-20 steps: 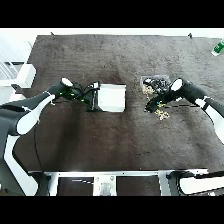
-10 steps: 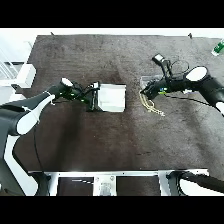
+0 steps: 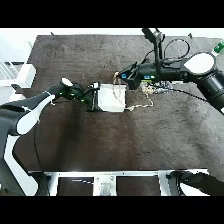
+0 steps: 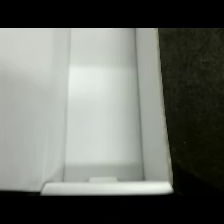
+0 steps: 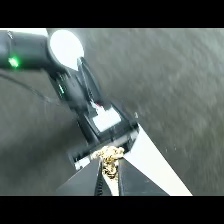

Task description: Fold the box and place the chain.

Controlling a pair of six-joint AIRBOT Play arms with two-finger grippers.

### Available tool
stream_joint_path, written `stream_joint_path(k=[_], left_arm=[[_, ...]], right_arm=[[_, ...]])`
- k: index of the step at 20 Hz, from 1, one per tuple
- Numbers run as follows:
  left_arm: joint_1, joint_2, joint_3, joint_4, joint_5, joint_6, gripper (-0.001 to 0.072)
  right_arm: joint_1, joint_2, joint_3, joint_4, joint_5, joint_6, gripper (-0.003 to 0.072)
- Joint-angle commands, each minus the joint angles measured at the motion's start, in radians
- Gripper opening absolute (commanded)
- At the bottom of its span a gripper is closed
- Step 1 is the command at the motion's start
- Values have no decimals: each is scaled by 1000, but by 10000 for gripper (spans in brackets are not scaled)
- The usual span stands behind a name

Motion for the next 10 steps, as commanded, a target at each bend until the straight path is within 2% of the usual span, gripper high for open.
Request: stream_joint_path(k=[1, 6, 10], left_arm=[[0, 0, 0, 0, 0, 0, 482], [0, 0, 0, 0, 0, 0, 482], [0, 0, 0, 0, 0, 0, 482]], right_arm=[[63, -8, 13, 15, -95, 2, 9], [79, -70, 13, -21, -154, -5, 9], [75, -157, 12, -66, -154, -1, 9]])
